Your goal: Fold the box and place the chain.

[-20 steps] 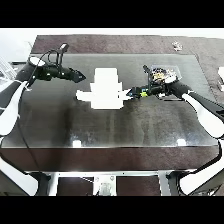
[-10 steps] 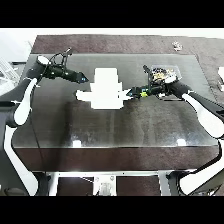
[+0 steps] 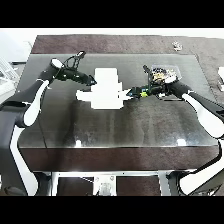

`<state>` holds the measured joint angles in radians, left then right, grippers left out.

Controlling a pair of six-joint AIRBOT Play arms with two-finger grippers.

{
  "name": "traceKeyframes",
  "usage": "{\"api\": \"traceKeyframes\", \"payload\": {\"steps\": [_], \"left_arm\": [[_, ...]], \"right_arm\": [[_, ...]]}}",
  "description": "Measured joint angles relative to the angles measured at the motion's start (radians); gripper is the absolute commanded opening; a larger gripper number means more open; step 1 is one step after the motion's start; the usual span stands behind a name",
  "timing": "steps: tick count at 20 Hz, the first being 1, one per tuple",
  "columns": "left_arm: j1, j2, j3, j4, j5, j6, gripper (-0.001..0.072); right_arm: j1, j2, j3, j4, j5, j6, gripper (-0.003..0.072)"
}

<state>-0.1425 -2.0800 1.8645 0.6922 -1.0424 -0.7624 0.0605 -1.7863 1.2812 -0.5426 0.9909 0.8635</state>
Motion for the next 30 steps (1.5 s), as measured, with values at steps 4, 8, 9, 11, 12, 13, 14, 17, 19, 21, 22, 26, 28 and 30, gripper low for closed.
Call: {"api": "traceKeyframes", "payload": {"steps": [4,8,9,11,12,13,14,17,19,21,22,26,28,30], "left_arm": [[-0.010,-0.001,0.000,0.023,0.028,0.002,0.0498],[-0.012,-0.011,0.000,0.028,0.027,0.001,0.0499],[-0.013,-0.018,0.000,0.021,0.012,0.001,0.0499],[-0.014,-0.028,0.000,0.001,-0.008,0.001,0.0498],[-0.014,-0.032,0.000,-0.008,-0.010,0.002,0.0497],[-0.013,-0.035,0.000,-0.016,-0.012,0.004,0.0496],[-0.013,-0.037,0.000,-0.027,-0.017,0.006,0.0487],[-0.013,-0.045,0.000,-0.062,-0.027,0.023,0.0409],[-0.013,-0.047,0.000,-0.088,-0.030,0.036,0.0407],[-0.013,-0.049,0.000,-0.101,-0.036,0.046,0.0358],[-0.012,-0.049,0.000,-0.106,-0.040,0.049,0.0358],[-0.010,-0.050,0.000,-0.116,-0.048,0.054,0.0358],[-0.010,-0.050,0.000,-0.117,-0.052,0.056,0.0358],[-0.010,-0.050,0.000,-0.117,-0.060,0.057,0.0358]], "right_arm": [[0.000,0.000,0.000,0.000,0.000,0.000,0.0005],[0.000,0.000,0.000,0.000,0.000,0.000,0.0005],[0.000,0.000,0.000,0.000,0.000,0.000,0.0005],[0.000,0.000,0.000,0.000,0.000,0.000,0.0005],[0.000,0.000,0.000,0.000,0.000,0.000,0.0006],[0.000,0.000,0.000,0.000,0.000,0.000,0.0005],[0.000,0.000,0.000,0.000,0.000,0.000,0.0006],[0.000,0.000,0.000,0.000,0.000,-0.002,0.0005],[0.000,0.000,0.000,0.000,0.000,-0.002,0.0005],[0.000,0.000,0.000,0.000,0.000,-0.003,0.0006],[0.000,0.000,0.000,0.000,0.000,-0.003,0.0005],[0.000,0.000,0.000,0.000,0.000,-0.004,0.0006],[0.000,0.000,0.000,-0.004,0.000,-0.004,0.0005],[0.000,0.000,0.000,-0.015,0.000,-0.004,0.0006]]}}
